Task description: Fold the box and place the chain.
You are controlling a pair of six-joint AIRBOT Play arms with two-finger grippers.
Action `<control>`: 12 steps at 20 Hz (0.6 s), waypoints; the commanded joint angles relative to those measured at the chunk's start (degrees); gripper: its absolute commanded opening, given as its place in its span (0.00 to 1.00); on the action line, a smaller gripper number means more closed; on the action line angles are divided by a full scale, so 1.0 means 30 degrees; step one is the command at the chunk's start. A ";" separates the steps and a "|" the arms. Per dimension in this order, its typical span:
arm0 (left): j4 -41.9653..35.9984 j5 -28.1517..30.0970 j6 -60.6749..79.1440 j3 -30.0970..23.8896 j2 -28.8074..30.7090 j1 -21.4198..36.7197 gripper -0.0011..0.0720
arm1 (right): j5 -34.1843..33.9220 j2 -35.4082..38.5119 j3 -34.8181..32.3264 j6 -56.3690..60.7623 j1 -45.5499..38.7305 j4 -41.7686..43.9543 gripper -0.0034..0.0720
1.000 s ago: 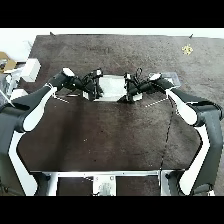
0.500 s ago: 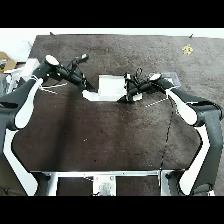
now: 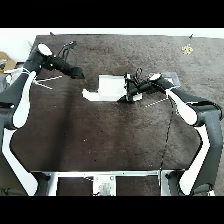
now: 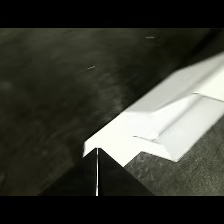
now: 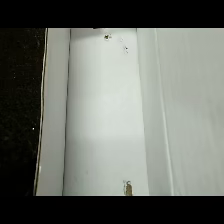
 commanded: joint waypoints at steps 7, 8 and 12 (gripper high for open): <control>-0.3096 -0.0372 -0.1035 -0.2943 0.0015 0.3169 0.03 | 0.0000 -0.0007 -0.0007 0.0000 0.0015 0.0000 0.64; -0.3861 -0.0284 -0.0182 -0.4087 0.0015 0.3206 0.03 | 0.0000 -0.0007 -0.0007 0.0000 0.0015 0.0000 0.64; -0.6885 0.1078 0.2783 -0.7978 0.0015 0.2820 0.03 | 0.0007 -0.0007 -0.0007 0.0000 0.0015 0.0000 0.64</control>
